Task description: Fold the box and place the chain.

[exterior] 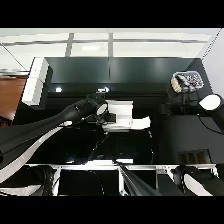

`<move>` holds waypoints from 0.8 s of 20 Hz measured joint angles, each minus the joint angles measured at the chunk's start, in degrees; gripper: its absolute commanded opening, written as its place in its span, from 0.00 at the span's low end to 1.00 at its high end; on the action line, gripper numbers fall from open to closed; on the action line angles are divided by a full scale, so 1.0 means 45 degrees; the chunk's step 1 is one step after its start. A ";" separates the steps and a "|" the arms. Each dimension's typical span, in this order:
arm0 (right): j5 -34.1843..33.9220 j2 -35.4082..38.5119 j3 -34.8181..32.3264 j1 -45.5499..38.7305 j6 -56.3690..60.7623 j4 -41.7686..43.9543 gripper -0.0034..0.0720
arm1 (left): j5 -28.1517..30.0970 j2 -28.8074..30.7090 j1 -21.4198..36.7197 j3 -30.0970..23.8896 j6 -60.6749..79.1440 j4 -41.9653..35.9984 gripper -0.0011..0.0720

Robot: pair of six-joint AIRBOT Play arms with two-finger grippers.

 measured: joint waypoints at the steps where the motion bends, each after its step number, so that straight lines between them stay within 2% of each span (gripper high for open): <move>1: 0.0107 -0.0117 -0.0384 -0.0418 0.0952 -0.0097 0.07 | 0.0000 0.0000 0.0000 0.0000 0.0000 0.0005 0.06; 3: 0.0306 -0.0709 -0.0976 -0.0685 0.1846 0.0287 0.07 | 0.0000 0.0000 0.0000 0.0000 -0.0005 0.0015 0.06; 6: 0.0627 -0.2147 -0.1370 -0.0107 0.1326 0.2229 0.07 | -0.0005 0.0000 0.0000 0.0000 -0.0005 0.0029 0.06; 8: 0.0797 -0.3065 -0.1370 0.0495 0.0588 0.3929 0.07 | -0.0005 0.0000 0.0000 0.0000 -0.0010 0.0029 0.06; 10: 0.0899 -0.3648 -0.1088 0.0996 0.0049 0.4838 0.07 | -0.0010 0.0000 0.0000 0.0000 -0.0010 0.0034 0.06; 11: 0.0952 -0.3827 -0.0806 0.1146 -0.0175 0.5134 0.12 | -0.0015 0.0000 0.0000 0.0000 -0.0015 0.0034 0.06; 12: 0.1180 -0.3939 -0.0500 0.1239 -0.0350 0.5338 0.47 | -0.0015 0.0000 0.0000 0.0000 -0.0019 0.0034 0.06; 13: 0.1545 -0.4036 -0.0102 0.1316 -0.0505 0.5391 0.76 | -0.0019 0.0000 0.0000 0.0000 -0.0039 0.0034 0.06; 14: 0.1899 -0.4099 0.0291 0.1365 -0.0612 0.5387 0.85 | -0.0019 0.0000 0.0000 0.0000 -0.0039 0.0034 0.06; 16: 0.2705 -0.4177 0.1088 0.1423 -0.0767 0.5226 0.85 | -0.0029 0.0000 0.0000 0.0000 -0.0039 0.0034 0.06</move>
